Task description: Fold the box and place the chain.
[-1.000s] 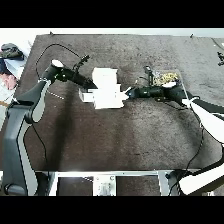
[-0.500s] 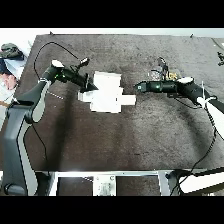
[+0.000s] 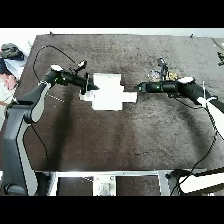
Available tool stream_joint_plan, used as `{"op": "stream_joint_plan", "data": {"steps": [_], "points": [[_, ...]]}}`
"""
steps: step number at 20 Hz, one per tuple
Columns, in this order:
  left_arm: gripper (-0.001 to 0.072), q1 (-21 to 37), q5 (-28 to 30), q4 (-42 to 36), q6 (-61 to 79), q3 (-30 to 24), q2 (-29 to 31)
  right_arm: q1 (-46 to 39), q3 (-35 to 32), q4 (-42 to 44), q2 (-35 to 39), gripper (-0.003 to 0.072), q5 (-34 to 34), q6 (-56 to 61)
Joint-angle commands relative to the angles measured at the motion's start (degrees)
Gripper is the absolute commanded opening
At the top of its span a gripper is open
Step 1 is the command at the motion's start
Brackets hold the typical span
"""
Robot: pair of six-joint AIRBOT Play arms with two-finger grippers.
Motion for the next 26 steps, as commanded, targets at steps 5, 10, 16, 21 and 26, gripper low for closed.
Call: {"op": "stream_joint_plan", "data": {"steps": [5, 10, 16, 21, 26], "points": [[0.0005, -0.02, 6.47, 0.26, 5.86, -5.2, 0.02, 0.0, 0.0, -0.42, 0.02, 0.0314, -2.14, -5.81], [0.0009, -0.02, 6.4, 0.72, 7.13, -5.57, -0.02, 0.0, 0.0, -0.15, 0.04, 0.0315, -2.32, -14.21], [0.0012, -0.02, 6.4, 1.16, 7.1, -5.55, 0.0, 0.9, 0.0, 1.11, 0.04, 0.0542, 2.84, -28.74], [0.0011, -0.02, 6.56, -0.02, 7.1, -5.55, 0.02, 5.73, 0.0, -0.66, 0.02, 0.0543, 8.31, -40.61], [0.0011, -0.02, 6.56, -0.02, 7.1, -5.55, 0.02, 12.74, 0.0, -7.3, -1.07, 0.0714, 4.17, -45.68]]}}
